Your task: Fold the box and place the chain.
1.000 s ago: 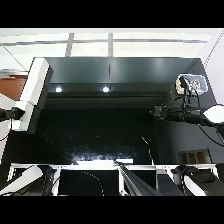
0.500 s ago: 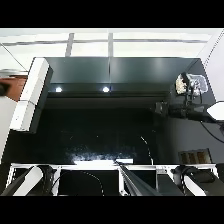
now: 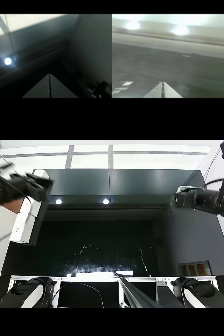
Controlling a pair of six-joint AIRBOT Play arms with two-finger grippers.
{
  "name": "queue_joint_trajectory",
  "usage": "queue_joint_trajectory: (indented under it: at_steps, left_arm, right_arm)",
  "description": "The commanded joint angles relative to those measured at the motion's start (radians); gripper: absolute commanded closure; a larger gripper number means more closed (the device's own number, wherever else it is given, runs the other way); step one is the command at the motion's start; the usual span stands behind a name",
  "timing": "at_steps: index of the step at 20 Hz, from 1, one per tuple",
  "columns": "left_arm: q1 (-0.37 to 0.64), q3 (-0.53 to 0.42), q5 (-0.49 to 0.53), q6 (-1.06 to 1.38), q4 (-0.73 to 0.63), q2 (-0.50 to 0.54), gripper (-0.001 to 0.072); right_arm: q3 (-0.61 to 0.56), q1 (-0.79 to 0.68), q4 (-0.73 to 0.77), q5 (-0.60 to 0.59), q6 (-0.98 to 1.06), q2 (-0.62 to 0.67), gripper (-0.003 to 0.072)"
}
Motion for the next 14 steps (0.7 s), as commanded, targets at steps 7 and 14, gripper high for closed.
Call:
queue_joint_trajectory:
  at_steps: [7,14]
  left_arm:
    - [-0.056,-0.313,0.19,-0.234,0.199,0.144,0.0683]
    - [-0.047,-0.313,0.198,-0.231,0.199,0.142,0.0682]
  right_arm:
    - [-0.362,0.081,-0.324,-0.24,0.282,0.065,0.065]
    - [-0.362,0.081,-0.284,-0.242,0.281,0.065,0.065]
